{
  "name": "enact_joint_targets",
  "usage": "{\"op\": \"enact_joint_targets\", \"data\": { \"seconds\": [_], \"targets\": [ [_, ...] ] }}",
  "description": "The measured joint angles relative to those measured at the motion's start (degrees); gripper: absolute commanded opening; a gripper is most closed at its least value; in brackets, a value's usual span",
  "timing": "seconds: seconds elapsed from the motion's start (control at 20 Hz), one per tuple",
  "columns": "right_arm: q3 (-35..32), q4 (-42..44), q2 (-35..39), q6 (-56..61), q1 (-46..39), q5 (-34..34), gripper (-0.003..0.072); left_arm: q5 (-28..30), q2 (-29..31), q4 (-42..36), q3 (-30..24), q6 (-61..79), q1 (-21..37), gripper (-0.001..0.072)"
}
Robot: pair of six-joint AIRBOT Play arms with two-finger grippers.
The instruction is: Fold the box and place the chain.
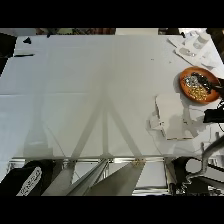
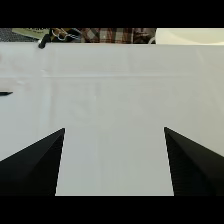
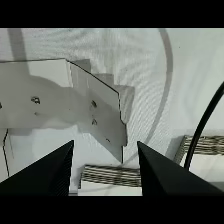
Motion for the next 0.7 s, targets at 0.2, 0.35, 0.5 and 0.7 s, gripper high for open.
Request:
{"op": "enact_joint_targets", "data": {
  "seconds": [0.2,0.35,0.5,0.7],
  "targets": [
    [0.00,0.15,-1.75,-1.95,-0.04,-1.38,0.0156,0.02,0.00,0.00,0.00,0.00,0.00,0.0697],
    [0.00,1.49,-2.19,-4.57,-0.04,-0.66,0.0007,0.00,0.00,0.00,0.00,0.00,-0.02,0.0697],
    [0.02,2.12,-2.29,-7.74,-0.04,0.42,0.0007,0.02,0.00,0.00,0.00,0.00,-0.02,0.0697],
    [0.00,3.63,-2.01,-10.71,-0.04,1.77,0.0008,0.00,0.00,0.00,0.00,0.00,0.00,0.0697]
  ]
}}
